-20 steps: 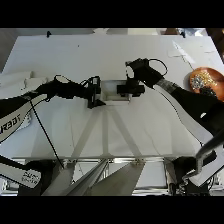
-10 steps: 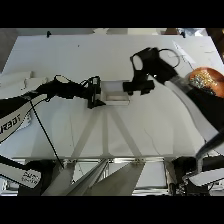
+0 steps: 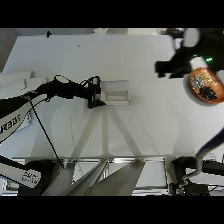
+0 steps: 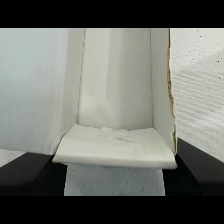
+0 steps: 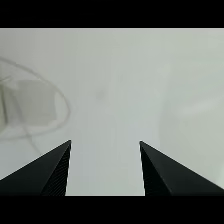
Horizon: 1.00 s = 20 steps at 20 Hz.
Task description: Fold the box and place the chain.
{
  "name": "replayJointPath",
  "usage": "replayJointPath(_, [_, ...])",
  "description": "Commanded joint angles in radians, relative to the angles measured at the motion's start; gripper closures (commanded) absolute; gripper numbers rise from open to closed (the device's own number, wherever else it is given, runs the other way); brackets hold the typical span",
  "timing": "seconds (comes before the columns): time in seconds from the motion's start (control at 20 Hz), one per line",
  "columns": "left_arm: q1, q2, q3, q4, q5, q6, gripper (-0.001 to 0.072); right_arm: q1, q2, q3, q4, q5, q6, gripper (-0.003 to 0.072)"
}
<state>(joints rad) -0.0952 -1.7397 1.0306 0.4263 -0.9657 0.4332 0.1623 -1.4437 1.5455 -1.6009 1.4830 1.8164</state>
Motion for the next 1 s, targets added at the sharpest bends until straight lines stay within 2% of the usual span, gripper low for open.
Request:
replayJointPath(0.0, [0.000,0.001,0.001,0.000,0.000,0.000,0.0333,-0.196,0.031,0.000,-0.008,-0.016,-0.109,0.0211])
replayJointPath(0.25, [0.000,0.001,0.001,0.000,0.000,0.000,0.0333,-0.471,0.003,0.000,-0.014,-0.101,-0.121,0.0212])
replayJointPath(0.5, [0.000,0.001,0.001,0.000,0.000,0.000,0.0333,-0.671,-0.127,0.000,-0.014,-0.165,-0.177,0.0211])
replayJointPath(0.75, [0.000,0.001,0.001,0.000,0.000,0.000,0.0333,-0.685,-0.285,0.000,-0.011,-0.267,-0.225,0.0211])
replayJointPath(0.95, [0.000,0.001,0.001,0.000,0.000,0.000,0.0333,-0.681,-0.355,0.000,-0.010,-0.341,-0.224,0.0211])
